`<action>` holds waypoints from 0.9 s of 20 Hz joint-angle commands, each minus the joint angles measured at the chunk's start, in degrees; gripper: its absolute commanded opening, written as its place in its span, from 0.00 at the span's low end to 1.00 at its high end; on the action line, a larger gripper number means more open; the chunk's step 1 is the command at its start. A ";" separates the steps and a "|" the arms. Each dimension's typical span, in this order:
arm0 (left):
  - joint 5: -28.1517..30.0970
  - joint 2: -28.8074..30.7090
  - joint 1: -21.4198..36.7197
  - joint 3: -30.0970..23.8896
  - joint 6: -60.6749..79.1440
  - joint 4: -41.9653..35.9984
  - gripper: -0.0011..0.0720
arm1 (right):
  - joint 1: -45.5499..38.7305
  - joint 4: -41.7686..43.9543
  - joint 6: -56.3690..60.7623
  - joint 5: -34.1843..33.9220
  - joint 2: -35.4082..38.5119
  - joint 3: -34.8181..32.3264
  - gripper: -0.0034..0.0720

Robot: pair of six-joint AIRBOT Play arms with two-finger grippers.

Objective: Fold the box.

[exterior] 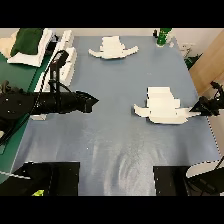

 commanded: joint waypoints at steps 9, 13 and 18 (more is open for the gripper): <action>-3.58 -2.27 9.46 0.42 -7.74 -1.36 0.04 | 12.02 12.07 0.37 -3.93 2.23 -0.46 0.05; -15.19 -6.67 24.81 0.48 -4.15 -2.82 0.59 | 24.46 12.68 6.60 1.55 9.66 -9.62 0.05; -22.56 -9.20 32.09 0.46 4.39 -2.84 0.66 | 42.23 12.87 17.99 14.80 26.91 -33.44 0.05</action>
